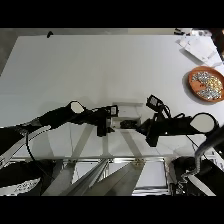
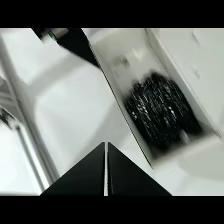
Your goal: Fold the box and place the chain.
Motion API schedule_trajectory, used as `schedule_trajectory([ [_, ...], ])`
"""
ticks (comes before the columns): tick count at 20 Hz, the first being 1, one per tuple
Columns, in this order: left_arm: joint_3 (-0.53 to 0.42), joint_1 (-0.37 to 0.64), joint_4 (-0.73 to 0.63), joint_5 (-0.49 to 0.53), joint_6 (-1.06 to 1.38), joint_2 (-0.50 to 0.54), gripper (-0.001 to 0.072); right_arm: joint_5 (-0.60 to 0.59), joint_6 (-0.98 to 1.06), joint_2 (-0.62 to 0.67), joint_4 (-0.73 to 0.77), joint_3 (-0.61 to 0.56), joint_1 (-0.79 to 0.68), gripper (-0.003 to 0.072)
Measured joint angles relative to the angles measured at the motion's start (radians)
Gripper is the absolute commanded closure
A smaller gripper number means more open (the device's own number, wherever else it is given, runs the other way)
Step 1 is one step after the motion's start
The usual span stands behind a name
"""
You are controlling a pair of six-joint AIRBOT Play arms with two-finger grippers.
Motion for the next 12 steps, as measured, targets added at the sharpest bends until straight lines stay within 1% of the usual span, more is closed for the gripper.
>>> schedule_trajectory([
  [3, 0.0, 0.0, 0.0, 0.0, 0.0, 0.0, 0.0395, 0.014, 0.262, 0.045, -0.272, 0.0, -0.001, 0.0667],
  [5, 0.0, 0.0, 0.0, 0.0, 0.0, 0.0, 0.0395, 0.006, 0.408, 0.035, -0.398, 0.002, -0.001, 0.0667],
  [8, 0.0, 0.0, 0.0, 0.0, 0.0, 0.0, 0.0395, -0.022, 0.554, -0.036, -0.498, 0.039, -0.001, 0.0667],
  [10, 0.0, 0.0, 0.0, 0.0, 0.0, 0.0, 0.0395, -0.027, 0.606, -0.107, -0.529, 0.12, -0.008, 0.0667],
  [12, 0.0, 0.0, 0.0, 0.0, 0.0, 0.0, 0.0395, -0.023, 0.637, -0.181, -0.548, 0.247, -0.038, 0.0667],
])
